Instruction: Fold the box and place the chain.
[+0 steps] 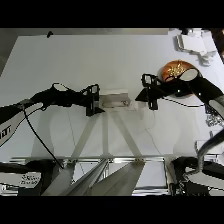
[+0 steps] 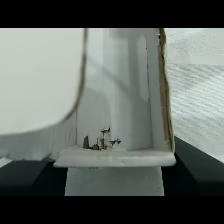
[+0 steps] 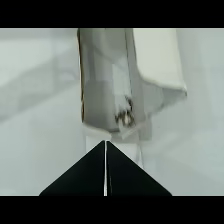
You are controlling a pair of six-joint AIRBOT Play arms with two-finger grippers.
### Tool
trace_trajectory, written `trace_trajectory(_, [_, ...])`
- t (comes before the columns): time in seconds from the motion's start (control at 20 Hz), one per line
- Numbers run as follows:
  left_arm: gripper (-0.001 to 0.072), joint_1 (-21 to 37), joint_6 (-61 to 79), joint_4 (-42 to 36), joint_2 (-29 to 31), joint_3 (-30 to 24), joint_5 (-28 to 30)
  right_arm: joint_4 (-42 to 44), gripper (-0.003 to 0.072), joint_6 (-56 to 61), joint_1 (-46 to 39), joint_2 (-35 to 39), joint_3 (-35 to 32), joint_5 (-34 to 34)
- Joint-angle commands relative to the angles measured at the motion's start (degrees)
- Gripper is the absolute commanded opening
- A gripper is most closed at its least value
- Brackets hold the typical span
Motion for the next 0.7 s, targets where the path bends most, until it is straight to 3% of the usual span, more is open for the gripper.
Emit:
trace_trajectory(0.0, [0.0159, 0.04, 0.00, 0.02, 0.04, 0.00, -0.07, 8.41, 0.0005, 2.51, 3.98, -2.14, 0.07, -1.90])
trace_trajectory(0.15, [0.0159, 0.04, 0.00, 0.02, 0.04, 0.00, -0.07, 19.08, 0.0005, 2.54, 5.09, -6.29, 1.16, -7.91])
trace_trajectory(0.3, [0.0159, 0.04, 0.00, 0.00, 0.04, 0.00, -0.09, 24.13, 0.0005, 2.69, 3.48, -10.01, 3.39, -13.27])
trace_trajectory(0.45, [0.0159, 0.04, 0.00, 0.00, 0.04, 0.00, -0.07, 19.85, 0.0004, 4.85, 2.73, -13.68, 3.43, -18.80])
trace_trajectory(0.65, [0.0159, 0.04, 0.00, 0.02, 0.04, 0.00, -0.09, 15.72, 0.0006, 5.51, 2.73, -14.12, 3.43, -16.83])
